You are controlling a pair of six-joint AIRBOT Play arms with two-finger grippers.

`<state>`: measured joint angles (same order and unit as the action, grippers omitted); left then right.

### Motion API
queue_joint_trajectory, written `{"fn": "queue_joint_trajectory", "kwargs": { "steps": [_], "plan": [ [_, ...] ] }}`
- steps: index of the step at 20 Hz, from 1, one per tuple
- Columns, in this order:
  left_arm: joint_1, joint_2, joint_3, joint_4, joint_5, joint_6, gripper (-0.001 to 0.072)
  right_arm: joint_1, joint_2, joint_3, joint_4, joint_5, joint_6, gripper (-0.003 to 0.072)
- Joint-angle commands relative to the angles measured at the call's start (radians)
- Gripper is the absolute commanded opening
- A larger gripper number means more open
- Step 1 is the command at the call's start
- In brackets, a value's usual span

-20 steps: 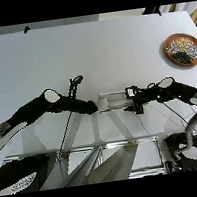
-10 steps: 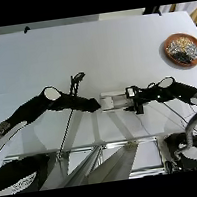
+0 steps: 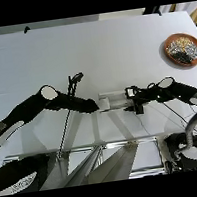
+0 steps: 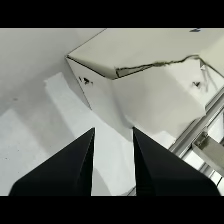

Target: Fold the box and place the chain.

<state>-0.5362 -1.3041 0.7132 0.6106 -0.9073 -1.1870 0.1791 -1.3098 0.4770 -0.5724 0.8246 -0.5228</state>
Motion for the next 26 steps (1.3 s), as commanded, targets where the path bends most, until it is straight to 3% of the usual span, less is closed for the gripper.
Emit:
{"fn": "queue_joint_trajectory", "kwargs": {
  "steps": [1, 3, 9, 17, 21, 26],
  "plan": [
    [0.000, 0.010, 0.000, 0.006, -0.002, -0.040, 0.0283, 0.000, 0.000, 0.000, 0.001, 0.002, 0.001, 0.0403],
    [-0.024, 0.009, 0.002, 0.010, 0.036, -0.061, 0.0443, 0.000, 0.000, 0.000, 0.001, 0.002, 0.001, 0.0403],
    [-0.078, 0.003, 0.082, 0.164, 0.066, -0.245, 0.0443, 0.000, 0.000, 0.000, 0.001, 0.002, 0.001, 0.0403],
    [-0.156, -0.082, 0.197, 0.351, 0.039, -0.500, 0.0442, 0.000, 0.000, 0.000, 0.001, 0.002, 0.001, 0.0403],
    [-0.211, -0.125, 0.286, 0.546, -0.065, -0.710, 0.0442, 0.000, 0.000, 0.000, 0.001, 0.002, 0.001, 0.0403],
    [-0.257, -0.151, 0.344, 0.584, -0.086, -0.822, 0.0441, 0.000, 0.000, 0.000, 0.001, 0.002, 0.001, 0.0403]
  ]
}}
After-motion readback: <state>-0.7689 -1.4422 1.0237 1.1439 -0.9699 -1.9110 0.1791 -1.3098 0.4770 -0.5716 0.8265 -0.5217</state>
